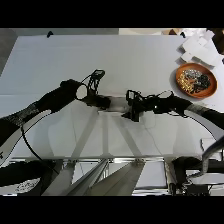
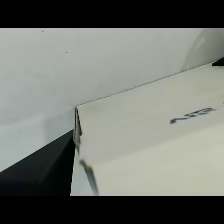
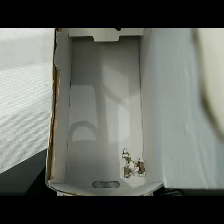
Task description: Fold the box and place the chain.
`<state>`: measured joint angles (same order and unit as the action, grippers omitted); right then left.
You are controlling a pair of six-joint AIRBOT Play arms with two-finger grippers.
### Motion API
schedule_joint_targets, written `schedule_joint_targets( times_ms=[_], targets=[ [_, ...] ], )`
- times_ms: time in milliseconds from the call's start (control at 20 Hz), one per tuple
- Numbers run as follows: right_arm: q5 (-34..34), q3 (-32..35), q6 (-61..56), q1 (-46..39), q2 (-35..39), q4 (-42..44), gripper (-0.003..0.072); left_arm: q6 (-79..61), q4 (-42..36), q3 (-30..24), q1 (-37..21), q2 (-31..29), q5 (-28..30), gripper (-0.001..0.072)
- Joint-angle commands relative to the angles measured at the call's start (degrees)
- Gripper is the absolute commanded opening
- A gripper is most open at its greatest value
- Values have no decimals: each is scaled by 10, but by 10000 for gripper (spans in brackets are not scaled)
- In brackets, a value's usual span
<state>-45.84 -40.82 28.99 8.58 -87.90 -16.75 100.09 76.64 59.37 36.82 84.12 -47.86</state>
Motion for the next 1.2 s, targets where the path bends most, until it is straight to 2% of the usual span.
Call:
schedule_joint_targets(
  times_ms=[0, 100, 300, 700, 750, 800, 900, 950, 1150],
  targets=[
    [0, 0, 0, 0, 0, 0, 519, 64, 40, 15, 18, 0, -5, 479],
    [0, 0, 0, 0, 0, 0, 519, 103, 87, 16, 23, 0, -19, 405],
    [0, 0, 0, 0, 0, 0, 519, 158, 147, 16, 40, 11, -63, 402],
    [0, 0, 0, 0, 0, 0, 519, 320, 237, 19, 93, 37, -67, 383],
    [0, 0, 0, 0, 0, 0, 519, 337, 245, 19, 96, 37, -67, 352],
    [0, 0, 0, 0, 0, 0, 519, 344, 245, 19, 97, 37, -68, 244],
    [0, 0, 0, 0, 0, 0, 519, 356, 240, 19, 100, 37, -69, 113],
    [0, 0, 0, 0, 0, 0, 519, 356, 231, 19, 101, 37, -68, 6],
    [0, 0, 0, 0, 0, 0, 519, 369, 226, 19, 102, 37, -69, 6]
  ],
)
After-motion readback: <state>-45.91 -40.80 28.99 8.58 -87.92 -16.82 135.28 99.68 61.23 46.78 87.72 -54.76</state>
